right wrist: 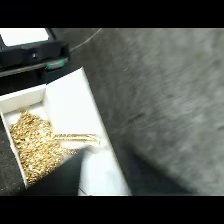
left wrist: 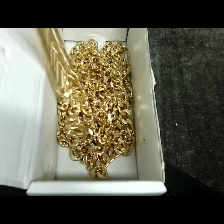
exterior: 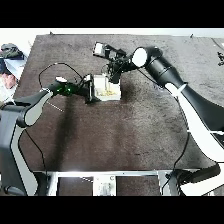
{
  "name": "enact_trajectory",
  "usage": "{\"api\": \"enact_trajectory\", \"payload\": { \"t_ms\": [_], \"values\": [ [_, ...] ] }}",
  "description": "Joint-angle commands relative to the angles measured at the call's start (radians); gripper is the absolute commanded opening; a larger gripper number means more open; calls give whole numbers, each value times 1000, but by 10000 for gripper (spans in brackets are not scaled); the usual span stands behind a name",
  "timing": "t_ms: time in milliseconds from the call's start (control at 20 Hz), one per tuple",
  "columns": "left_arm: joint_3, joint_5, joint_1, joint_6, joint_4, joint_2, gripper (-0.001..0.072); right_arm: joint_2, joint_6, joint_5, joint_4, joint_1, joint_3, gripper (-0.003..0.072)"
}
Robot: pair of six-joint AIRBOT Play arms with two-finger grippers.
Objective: Fold the box and place the chain.
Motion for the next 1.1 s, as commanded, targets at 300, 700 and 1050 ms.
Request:
{"api": "enact_trajectory", "payload": {
  "t_ms": [300,700,1050],
  "values": [
    [0,0,0,0,0,0,307,-10,123,11,331,-264,3,146],
    [1,0,0,0,0,0,307,-248,-73,223,671,-374,214,103],
    [0,0,0,0,0,0,307,-338,-148,437,666,-344,271,104]
  ]
}}
